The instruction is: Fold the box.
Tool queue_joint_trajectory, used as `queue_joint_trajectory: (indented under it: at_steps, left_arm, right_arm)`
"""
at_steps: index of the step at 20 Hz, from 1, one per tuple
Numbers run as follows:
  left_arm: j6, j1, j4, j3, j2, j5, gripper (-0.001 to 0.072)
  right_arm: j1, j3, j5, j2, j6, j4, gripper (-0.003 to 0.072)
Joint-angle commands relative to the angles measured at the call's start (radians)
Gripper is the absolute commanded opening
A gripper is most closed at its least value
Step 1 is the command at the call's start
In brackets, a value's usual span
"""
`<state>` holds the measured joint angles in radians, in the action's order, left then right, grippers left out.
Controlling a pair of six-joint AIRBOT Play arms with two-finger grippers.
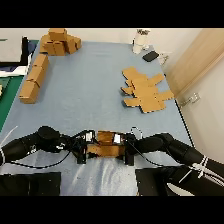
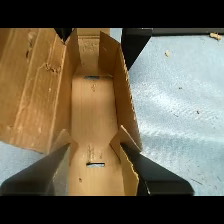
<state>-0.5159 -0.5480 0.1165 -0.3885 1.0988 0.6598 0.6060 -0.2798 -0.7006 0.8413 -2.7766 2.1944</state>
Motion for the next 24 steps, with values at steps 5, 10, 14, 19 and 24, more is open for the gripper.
queue_joint_trajectory:
  at_steps: [5,10,14,19,24]
  left_arm:
    - [0.371,0.069,0.288,-0.001,-0.080,-0.006,0.0017]
    - [1.226,0.169,0.661,-0.022,-0.425,0.055,0.0017]
    - [2.044,0.288,1.089,0.012,-0.597,0.199,0.0016]
    - [2.019,0.298,0.865,0.087,-0.485,0.249,0.0014]
    - [1.952,0.130,0.649,0.091,-0.288,0.092,0.0012]
  right_arm:
    - [0.001,0.001,0.001,0.000,0.001,0.001,0.0493]
    - [0.001,0.001,0.000,0.000,0.001,0.001,0.0493]
    - [0.001,0.001,0.000,0.000,0.001,0.001,0.0493]
    - [0.001,0.001,0.001,0.000,0.001,0.001,0.0493]
    - [0.001,0.001,0.000,0.000,0.001,0.001,0.0493]
